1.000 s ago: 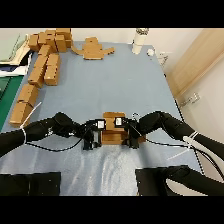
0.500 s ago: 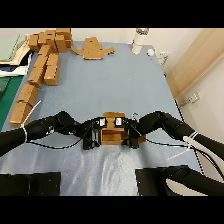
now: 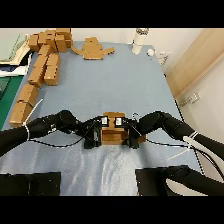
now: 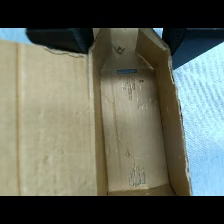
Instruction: Fold the box.
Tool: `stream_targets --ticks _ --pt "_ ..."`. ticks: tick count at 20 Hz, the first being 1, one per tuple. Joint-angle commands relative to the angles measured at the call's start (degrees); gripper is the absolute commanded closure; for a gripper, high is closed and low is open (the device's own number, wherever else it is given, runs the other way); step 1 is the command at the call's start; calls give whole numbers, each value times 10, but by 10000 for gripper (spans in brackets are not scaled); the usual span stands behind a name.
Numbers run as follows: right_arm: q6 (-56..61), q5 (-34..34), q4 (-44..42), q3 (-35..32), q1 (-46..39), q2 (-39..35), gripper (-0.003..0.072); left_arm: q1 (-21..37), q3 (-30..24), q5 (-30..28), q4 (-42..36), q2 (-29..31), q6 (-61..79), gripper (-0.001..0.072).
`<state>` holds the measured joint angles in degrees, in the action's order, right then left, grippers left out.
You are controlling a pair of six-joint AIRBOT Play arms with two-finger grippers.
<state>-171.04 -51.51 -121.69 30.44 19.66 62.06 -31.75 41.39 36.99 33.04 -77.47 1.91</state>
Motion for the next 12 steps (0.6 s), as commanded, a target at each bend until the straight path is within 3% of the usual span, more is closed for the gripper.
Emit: stream_targets --ticks 1,12 --pt "0 0 0 0 0 0 179 1 1 -3 -13 0 20 15" --pt "0 0 0 0 0 0 179 -20 1 -40 9 0 -22 16"
